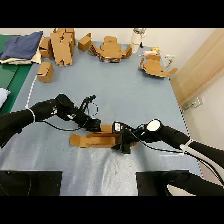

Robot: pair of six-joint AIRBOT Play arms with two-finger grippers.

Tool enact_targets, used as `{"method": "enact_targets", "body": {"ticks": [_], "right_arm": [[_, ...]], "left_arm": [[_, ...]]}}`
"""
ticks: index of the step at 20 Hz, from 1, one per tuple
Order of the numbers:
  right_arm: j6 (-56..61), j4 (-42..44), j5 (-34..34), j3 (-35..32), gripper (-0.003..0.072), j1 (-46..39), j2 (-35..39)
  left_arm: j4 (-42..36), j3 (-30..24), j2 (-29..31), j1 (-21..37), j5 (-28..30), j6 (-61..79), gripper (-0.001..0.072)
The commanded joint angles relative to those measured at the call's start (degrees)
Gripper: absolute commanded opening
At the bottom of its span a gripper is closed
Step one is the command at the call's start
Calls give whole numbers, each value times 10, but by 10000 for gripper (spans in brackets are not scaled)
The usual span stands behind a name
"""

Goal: Fold the box.

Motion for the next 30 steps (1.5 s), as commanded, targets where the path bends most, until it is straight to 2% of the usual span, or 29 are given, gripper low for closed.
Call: {"method": "enact_targets", "body": {"ticks": [1, 3, 6, 10, 13, 15, 17, 21, 24, 26, 27, 30], "right_arm": [[0, 1, -1, 0, 578, 0, 0], [0, 1, -1, 0, 578, 0, 0], [0, 1, -1, 0, 578, 0, 0], [0, 0, -1, 0, 578, -1, 0], [0, 0, -1, 0, 578, -1, 0], [0, 0, -1, 0, 578, -1, 0], [0, 0, -1, 0, 578, -1, 0], [0, 0, -1, 0, 578, -1, 0], [0, 0, -1, 0, 578, -1, 0], [0, 0, -1, 0, 578, -1, 0], [0, 0, -1, 0, 578, -1, 0], [0, 0, -1, 0, 578, -1, 0]], "left_arm": [[-5, 10, -2, 2, -11, 50, 13], [-39, 21, -2, 15, -56, 139, 13], [-113, 28, 7, 70, -168, 397, 12], [-104, 28, 51, 151, -101, 544, 11], [-79, 28, 76, 192, -94, 589, 11], [-20, 20, 101, 195, -93, 610, 10], [6, -19, 137, 193, -76, 626, 9], [-3, -169, 256, 172, -41, 742, 13], [0, -252, 315, 141, 42, 766, 24], [0, -263, 314, 117, 45, 765, 639], [-1, -263, 314, 102, 45, 764, 687], [-1, -263, 314, 60, 74, 764, 687]]}}
